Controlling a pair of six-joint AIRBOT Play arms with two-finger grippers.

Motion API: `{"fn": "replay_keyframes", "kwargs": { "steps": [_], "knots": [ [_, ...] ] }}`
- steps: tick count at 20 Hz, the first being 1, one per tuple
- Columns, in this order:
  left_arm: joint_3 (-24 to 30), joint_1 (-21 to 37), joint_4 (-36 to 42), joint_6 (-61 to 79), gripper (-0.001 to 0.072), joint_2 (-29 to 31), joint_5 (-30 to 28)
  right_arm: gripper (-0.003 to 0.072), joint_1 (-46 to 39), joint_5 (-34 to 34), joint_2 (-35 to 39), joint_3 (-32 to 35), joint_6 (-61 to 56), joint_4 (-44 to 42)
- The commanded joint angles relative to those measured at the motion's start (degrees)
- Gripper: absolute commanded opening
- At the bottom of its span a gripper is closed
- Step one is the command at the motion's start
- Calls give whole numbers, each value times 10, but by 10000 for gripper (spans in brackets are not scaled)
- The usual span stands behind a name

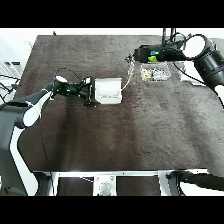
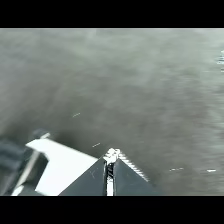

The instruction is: Fold the box and place the chain.

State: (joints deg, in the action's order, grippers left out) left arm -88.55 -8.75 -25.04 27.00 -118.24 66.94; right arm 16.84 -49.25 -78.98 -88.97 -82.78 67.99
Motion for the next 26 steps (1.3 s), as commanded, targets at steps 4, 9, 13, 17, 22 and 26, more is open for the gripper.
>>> {"fn": "replay_keyframes", "kwargs": {
  "steps": [4, 9, 13, 17, 22, 26],
  "knots": [
    [0, 0, 0, 0, 531, 0, 0, 9, 83, -14, 10, 32, 3, 4],
    [0, 0, 0, 0, 531, 0, 0, 9, 110, 131, -21, 136, 4, 0],
    [0, 0, 0, 0, 531, 0, 0, 8, 112, 224, -91, 187, 9, 0],
    [0, 0, 0, 0, 531, 0, 0, 440, 112, 222, -119, 186, 10, 2],
    [0, 0, 0, 0, 531, 0, 0, 66, 108, 223, -28, 186, 10, 47],
    [0, 0, 0, 0, 530, 0, 0, 239, 57, 208, 48, 186, 100, 79]
  ]
}}
